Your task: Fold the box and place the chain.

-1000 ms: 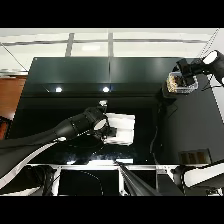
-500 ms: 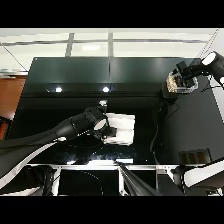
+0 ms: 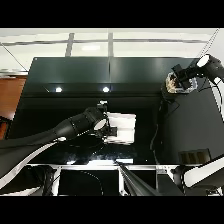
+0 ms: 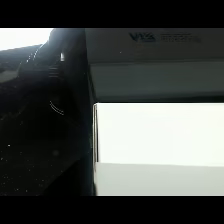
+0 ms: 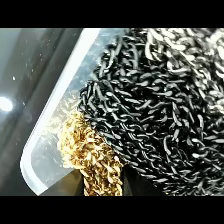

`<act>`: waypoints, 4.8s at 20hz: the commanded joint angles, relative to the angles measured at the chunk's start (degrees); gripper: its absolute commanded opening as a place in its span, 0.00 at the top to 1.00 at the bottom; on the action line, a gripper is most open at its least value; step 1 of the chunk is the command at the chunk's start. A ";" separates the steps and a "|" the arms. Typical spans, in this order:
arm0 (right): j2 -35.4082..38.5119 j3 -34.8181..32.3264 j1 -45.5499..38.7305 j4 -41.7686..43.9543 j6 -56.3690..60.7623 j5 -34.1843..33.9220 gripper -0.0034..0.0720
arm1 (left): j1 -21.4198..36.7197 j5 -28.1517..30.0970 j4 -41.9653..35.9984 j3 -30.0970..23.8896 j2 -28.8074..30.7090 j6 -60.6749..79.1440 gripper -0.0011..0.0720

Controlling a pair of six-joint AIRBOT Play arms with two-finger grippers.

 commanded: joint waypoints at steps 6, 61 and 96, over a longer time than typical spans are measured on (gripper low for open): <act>9.64 2.36 -1.03 -2.14 -21.40 5.14 0.94 | -0.02 0.11 -0.17 -0.02 -0.04 -0.02 0.95; 50.31 -27.93 37.18 18.38 -42.64 16.11 0.94 | -0.02 0.11 -0.17 -0.02 -0.04 -0.02 0.95; 48.98 -42.60 43.39 15.78 -35.82 2.80 0.94 | -0.02 1.22 -0.46 -0.04 -0.07 0.00 0.95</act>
